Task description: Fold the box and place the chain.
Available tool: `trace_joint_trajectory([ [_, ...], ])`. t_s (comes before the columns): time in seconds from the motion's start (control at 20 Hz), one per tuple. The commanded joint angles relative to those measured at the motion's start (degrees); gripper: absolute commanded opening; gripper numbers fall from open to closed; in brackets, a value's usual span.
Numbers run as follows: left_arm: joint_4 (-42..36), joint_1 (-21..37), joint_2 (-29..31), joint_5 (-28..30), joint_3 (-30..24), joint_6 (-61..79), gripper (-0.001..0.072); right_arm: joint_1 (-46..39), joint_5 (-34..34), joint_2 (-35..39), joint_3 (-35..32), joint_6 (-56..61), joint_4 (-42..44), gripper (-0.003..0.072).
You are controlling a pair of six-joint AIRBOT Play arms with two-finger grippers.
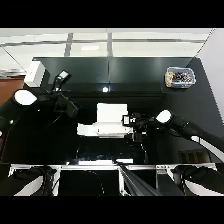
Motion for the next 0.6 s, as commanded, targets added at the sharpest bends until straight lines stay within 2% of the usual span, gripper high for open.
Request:
trace_joint_trajectory([
  [0.0,-5.92,2.05,1.31,-13.77,-4.39,22.16,0.0315,0.04,0.02,-0.02,0.0,-0.02,0.0,0.0182],
  [0.05,-3.45,0.13,1.29,-11.26,-5.68,25.83,0.072,0.04,0.04,-0.02,0.0,-0.02,0.0,0.0182],
  [0.2,7.37,-7.04,1.03,0.09,-8.02,31.69,0.0717,0.04,0.04,-0.02,0.0,-0.02,0.0,0.0182],
  [0.25,7.93,-9.18,0.13,2.58,-7.98,34.77,0.0716,0.04,0.04,-0.02,0.0,-0.02,-0.02,0.0182],
  [0.4,1.25,-13.31,-3.74,8.72,-7.89,37.22,0.0716,0.04,0.04,-0.02,0.0,-0.02,0.0,0.0182],
  [0.55,-2.1,-14.86,-6.86,8.85,-7.89,36.39,0.0712,0.04,0.02,-0.02,0.0,-0.02,0.0,0.0182],
])
